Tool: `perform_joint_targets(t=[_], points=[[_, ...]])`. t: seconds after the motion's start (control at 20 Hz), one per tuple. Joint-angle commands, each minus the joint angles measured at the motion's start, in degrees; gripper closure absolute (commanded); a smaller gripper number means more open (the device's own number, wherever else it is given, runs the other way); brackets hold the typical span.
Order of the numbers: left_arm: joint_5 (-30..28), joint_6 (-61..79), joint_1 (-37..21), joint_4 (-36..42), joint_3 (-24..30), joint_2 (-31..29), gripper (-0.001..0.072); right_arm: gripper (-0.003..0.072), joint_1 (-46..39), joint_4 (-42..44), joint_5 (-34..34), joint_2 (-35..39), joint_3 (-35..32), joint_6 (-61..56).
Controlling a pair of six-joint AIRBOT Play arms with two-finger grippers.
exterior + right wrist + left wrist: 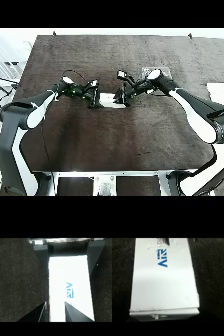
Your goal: Fold the box and place the chain.
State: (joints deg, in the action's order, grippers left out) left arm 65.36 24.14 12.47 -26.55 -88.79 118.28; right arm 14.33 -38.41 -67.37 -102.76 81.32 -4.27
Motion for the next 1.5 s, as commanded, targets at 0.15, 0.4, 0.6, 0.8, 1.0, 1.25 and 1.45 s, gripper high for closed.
perform_joint_targets(t=[0.15, 0.4, 0.6, 0.8, 1.0, 1.25, 1.45], points=[[-0.4, -0.1, -0.1, 0.0, 0.0, 0.0, 0.0433, 0.0411, -3.0, 12.5, -0.9, 1.0, -0.1, 2.0], [-0.4, -0.1, -0.1, 0.0, 0.0, 0.0, 0.0433, 0.0621, -3.3, 12.5, -0.8, 0.9, -0.6, 1.4], [-0.4, -0.1, -0.1, 0.0, 0.0, 0.0, 0.0433, 0.0668, -3.1, 8.5, -0.5, -0.5, -1.6, -3.3], [-0.4, -0.1, -0.1, 0.0, 0.0, 0.0, 0.0433, 0.0669, -1.8, 3.4, -0.1, -3.2, -1.6, -7.4], [-0.4, -0.1, -0.1, 0.0, 0.0, 0.0, 0.0433, 0.0669, -1.2, 2.4, 0.0, -3.7, -1.3, -7.8], [-0.4, -0.1, -0.1, 0.0, 0.0, 0.0, 0.0433, 0.067, -2.4, 10.1, 0.0, 2.1, -0.9, -5.7], [-0.4, -0.1, -0.1, 0.0, 0.0, 0.0, 0.0433, 0.0671, -4.4, 13.4, 0.0, 11.6, -1.5, -6.4]])
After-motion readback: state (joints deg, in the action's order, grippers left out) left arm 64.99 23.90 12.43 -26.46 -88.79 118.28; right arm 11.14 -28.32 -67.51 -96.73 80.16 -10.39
